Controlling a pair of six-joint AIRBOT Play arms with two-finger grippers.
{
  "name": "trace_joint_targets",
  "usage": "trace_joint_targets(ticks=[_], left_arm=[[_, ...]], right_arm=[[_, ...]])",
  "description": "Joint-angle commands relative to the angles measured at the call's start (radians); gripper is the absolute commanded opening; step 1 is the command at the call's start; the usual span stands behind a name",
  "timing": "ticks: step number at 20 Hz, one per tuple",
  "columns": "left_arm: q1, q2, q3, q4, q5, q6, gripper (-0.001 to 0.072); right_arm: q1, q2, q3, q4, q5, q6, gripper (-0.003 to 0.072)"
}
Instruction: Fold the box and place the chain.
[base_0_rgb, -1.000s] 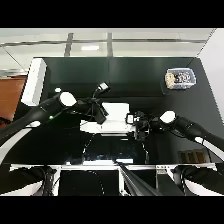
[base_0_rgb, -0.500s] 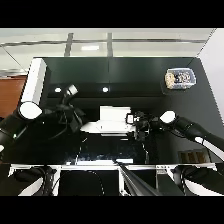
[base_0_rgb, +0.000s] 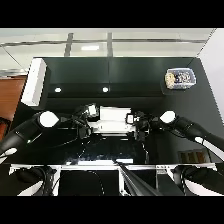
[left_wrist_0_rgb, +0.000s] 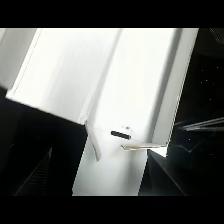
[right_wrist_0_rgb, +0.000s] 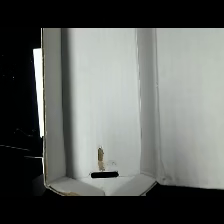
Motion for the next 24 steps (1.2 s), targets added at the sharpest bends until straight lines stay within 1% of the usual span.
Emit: trace_joint_targets(ticks=[1,3,6,8,10,11,12,13,14,15,16,17,20,21,24], left_arm=[[0.029,-0.088,0.081,0.082,-0.149,0.021,0.0702],[0.082,-0.128,0.120,0.098,-0.223,0.024,0.0690],[0.100,-0.154,0.129,0.083,-0.219,0.069,0.0685],[0.082,-0.177,0.129,0.000,-0.219,0.086,0.0670],[0.057,-0.196,0.129,-0.023,-0.203,0.086,0.0665],[0.051,-0.201,0.129,-0.029,-0.205,0.086,0.0585],[0.050,-0.201,0.129,-0.045,-0.223,0.085,0.0521],[0.050,-0.201,0.129,-0.064,-0.247,0.085,0.0480],[0.050,-0.201,0.129,-0.069,-0.258,0.085,0.0411],[0.050,-0.201,0.129,-0.069,-0.258,0.085,0.0304],[0.050,-0.201,0.129,-0.069,-0.253,0.085,0.0250],[0.050,-0.201,0.129,-0.069,-0.243,0.085,0.0229],[0.050,-0.201,0.129,-0.071,-0.226,0.080,0.0214],[0.045,-0.201,0.129,-0.077,-0.216,0.071,0.0162],[0.024,-0.215,0.129,-0.152,-0.189,0.071,0.0160]], right_arm=[[0.000,0.000,0.000,0.000,0.000,0.000,0.0135],[0.000,0.000,0.000,0.000,0.000,0.000,0.0135],[0.000,0.000,0.000,0.000,0.000,0.000,0.0135],[0.000,0.000,0.000,0.000,0.000,0.000,0.0135],[0.000,0.000,0.000,0.000,0.000,0.000,0.0135],[0.000,0.000,0.000,0.000,0.000,0.000,0.0135],[0.000,0.000,0.000,0.000,0.000,0.000,0.0135],[0.000,0.000,0.000,0.000,0.000,0.000,0.0135],[0.000,0.000,0.000,0.000,0.000,0.001,0.0135],[0.000,0.000,0.000,0.000,0.000,0.001,0.0135],[0.000,0.000,0.000,0.000,0.000,0.001,0.0135],[0.000,0.000,0.000,0.000,0.000,0.001,0.0135],[0.000,0.000,0.000,0.000,0.000,0.000,0.0134],[0.000,0.000,0.000,0.000,0.000,0.000,0.0134],[0.000,0.000,0.000,0.000,0.000,0.001,0.0134]])
